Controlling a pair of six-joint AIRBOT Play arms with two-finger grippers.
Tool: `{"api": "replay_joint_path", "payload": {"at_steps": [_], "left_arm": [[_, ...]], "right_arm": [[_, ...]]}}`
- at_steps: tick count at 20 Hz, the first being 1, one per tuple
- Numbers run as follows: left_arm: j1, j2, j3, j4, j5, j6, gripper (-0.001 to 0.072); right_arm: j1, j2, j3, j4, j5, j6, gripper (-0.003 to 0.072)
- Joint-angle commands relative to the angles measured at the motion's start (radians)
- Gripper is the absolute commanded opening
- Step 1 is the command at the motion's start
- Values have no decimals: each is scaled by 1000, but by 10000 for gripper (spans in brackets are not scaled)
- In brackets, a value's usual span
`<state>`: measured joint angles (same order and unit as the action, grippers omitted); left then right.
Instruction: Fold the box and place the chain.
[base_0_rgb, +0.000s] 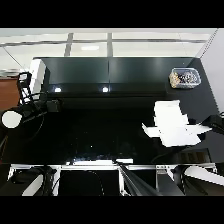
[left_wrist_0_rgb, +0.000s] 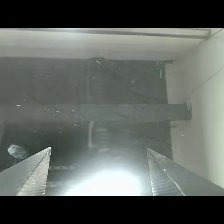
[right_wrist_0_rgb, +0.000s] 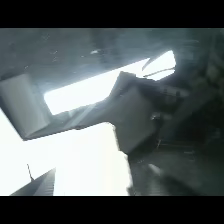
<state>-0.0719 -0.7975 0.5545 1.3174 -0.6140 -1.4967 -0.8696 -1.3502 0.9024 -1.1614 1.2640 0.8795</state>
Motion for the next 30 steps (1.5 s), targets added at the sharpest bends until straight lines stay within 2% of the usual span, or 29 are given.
{"api": "replay_joint_path", "payload": {"at_steps": [1,2,3,4,5,8,10,13,15,18,22,25,30], "left_arm": [[-1,-12,0,-21,1,0,707],[-1,-12,0,-21,1,0,706],[-1,-12,0,-21,1,0,706],[-1,-12,0,-21,1,0,706],[-1,-12,0,-21,1,0,706],[-1,-12,0,-21,4,0,706],[-1,-12,0,-22,3,0,706],[-10,-17,0,-129,3,2,706],[-54,-45,1,-192,13,34,706],[-151,-152,24,-326,-7,130,706],[-197,-367,157,-517,-150,256,706],[-195,-536,270,-618,-267,306,706],[-195,-783,396,-774,-464,397,706]], "right_arm": [[50,-38,52,13,31,-84,247],[67,-38,81,14,48,-84,102],[86,-35,109,27,83,-84,59],[105,-24,125,46,109,-84,55],[129,0,126,70,119,-84,19],[214,100,105,206,124,-67,19],[280,203,45,319,77,-34,19],[433,401,-130,349,-70,146,18],[570,534,-278,371,-244,237,18],[798,657,-494,506,-581,359,18],[1099,660,-658,643,-890,399,19],[1199,659,-673,645,-939,408,19],[1208,659,-673,645,-932,408,19]]}}
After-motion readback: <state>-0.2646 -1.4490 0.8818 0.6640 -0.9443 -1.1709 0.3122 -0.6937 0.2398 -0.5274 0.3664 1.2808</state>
